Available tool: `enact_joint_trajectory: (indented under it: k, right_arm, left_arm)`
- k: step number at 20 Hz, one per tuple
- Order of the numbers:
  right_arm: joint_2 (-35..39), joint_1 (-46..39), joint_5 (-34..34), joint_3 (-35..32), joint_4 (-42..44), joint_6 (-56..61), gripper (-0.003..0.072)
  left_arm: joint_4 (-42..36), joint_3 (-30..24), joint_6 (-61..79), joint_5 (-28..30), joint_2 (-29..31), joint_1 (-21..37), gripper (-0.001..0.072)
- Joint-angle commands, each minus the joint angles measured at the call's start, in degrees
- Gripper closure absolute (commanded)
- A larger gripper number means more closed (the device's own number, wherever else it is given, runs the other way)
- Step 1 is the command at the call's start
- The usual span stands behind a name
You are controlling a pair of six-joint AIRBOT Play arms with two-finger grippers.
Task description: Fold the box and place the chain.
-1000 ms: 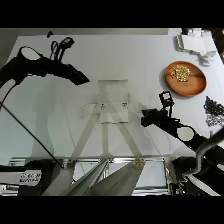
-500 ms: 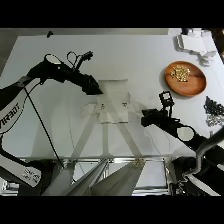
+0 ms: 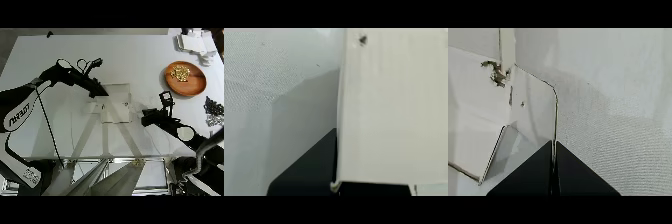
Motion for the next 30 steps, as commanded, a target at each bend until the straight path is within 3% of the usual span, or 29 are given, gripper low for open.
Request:
enact_joint_trajectory:
  k: [1,19,20,21,22,23,30]
  right_arm:
    - [0.0,0.1,0.2,0.0,0.0,0.0,0.0678]
    - [0.0,0.1,0.4,0.0,0.0,0.0,0.0677]
    - [0.0,0.1,0.5,0.0,0.1,0.1,0.0653]
    - [0.3,0.1,0.5,0.1,0.2,0.5,0.0508]
    - [0.9,0.1,0.5,0.4,0.2,0.5,0.0274]
    - [1.7,0.0,0.4,1.1,0.2,0.5,0.0201]
    - [15.7,0.0,-8.7,4.0,0.0,0.2,0.0204]
  left_arm:
    - [0.1,0.0,2.6,-2.0,-0.3,-0.4,0.0697]
    - [-0.3,0.0,2.5,-4.9,-0.3,-0.6,0.07]
    - [-0.2,0.0,2.5,-5.3,-0.2,-0.6,0.07]
    - [-0.2,0.0,2.6,-5.3,0.2,-0.5,0.07]
    - [0.2,0.0,3.3,-5.2,1.1,-0.5,0.07]
    - [1.3,0.0,5.3,-5.2,2.5,-0.5,0.0701]
    - [15.0,-0.5,13.4,-4.6,20.3,-0.4,0.0706]
